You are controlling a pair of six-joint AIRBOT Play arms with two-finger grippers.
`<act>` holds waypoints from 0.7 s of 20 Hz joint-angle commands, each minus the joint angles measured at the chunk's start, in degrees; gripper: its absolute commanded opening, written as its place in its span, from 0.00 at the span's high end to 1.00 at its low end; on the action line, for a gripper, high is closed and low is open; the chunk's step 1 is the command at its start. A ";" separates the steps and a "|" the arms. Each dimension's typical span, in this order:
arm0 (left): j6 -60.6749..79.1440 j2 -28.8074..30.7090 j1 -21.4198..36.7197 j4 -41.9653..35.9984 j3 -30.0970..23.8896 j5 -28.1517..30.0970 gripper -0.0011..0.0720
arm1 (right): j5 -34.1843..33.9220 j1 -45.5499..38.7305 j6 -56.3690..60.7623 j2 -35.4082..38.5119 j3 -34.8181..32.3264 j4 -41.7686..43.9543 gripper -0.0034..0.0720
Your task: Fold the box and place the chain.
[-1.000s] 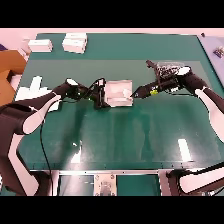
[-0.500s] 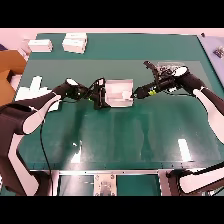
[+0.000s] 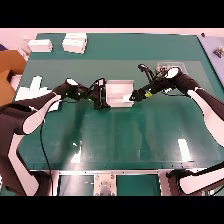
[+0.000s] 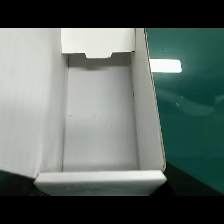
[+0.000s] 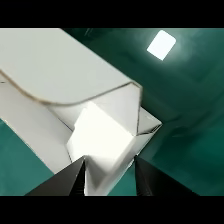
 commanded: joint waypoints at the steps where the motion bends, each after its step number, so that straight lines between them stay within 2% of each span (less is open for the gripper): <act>1: -0.02 0.02 0.00 0.11 0.04 0.13 0.27 | -1.16 1.05 2.62 -0.04 0.04 -3.32 0.46; 8: -0.02 0.02 0.00 0.09 0.04 -0.11 0.27 | -2.43 3.48 4.96 -0.04 0.07 -3.96 0.47; 14: -0.02 0.02 0.00 0.07 0.04 -0.09 0.27 | -2.99 7.19 15.32 -0.02 0.96 -12.76 0.47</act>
